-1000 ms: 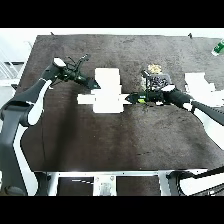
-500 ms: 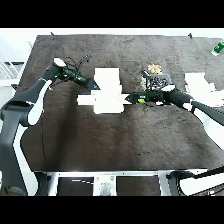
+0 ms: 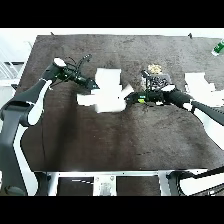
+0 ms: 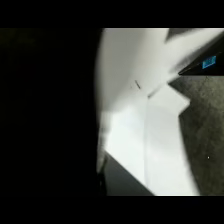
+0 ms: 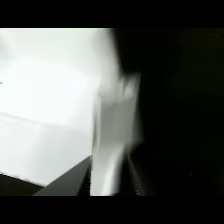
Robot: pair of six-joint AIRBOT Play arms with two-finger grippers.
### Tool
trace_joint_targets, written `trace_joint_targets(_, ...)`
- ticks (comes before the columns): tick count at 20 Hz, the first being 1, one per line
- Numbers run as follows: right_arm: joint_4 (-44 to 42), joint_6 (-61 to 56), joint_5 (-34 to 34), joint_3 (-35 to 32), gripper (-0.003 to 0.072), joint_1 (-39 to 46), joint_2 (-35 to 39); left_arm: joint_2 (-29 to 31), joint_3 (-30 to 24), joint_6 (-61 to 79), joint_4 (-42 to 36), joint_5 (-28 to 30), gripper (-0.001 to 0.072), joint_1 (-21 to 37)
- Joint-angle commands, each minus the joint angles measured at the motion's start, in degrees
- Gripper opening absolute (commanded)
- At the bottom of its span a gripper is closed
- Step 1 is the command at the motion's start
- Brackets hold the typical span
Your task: Fold the box and place the chain.
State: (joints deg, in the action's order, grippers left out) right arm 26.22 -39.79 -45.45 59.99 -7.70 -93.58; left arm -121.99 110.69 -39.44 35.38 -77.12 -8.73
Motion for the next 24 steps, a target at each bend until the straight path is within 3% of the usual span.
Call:
trace_joint_targets(1,-0.1,0.0,-0.2,0.0,0.0294,0.1,0.0,0.0,0.0,5.5,0.1,0.0,0.0018,0.0)
trace_joint_targets(6,-0.3,0.0,-4.4,0.0,0.0295,3.2,1.0,0.0,0.0,18.9,-0.7,-2.7,0.0015,0.0)
trace_joint_targets(9,-0.3,0.0,-7.3,0.0,0.0296,7.6,3.1,0.1,0.0,28.3,-5.5,-6.0,0.0011,0.0)
trace_joint_targets(14,-0.3,0.0,-7.8,0.0,0.0295,13.4,4.7,0.9,-2.0,35.9,-6.1,-7.9,0.0011,0.0)
trace_joint_targets(18,-0.2,0.0,-7.8,-0.1,0.0296,13.5,4.7,4.0,-11.9,43.7,-6.1,1.8,0.0011,0.0)
trace_joint_targets(24,-0.2,0.0,-7.8,-0.1,0.0295,13.5,4.7,4.6,-19.1,54.8,-11.8,8.8,0.0011,0.0)
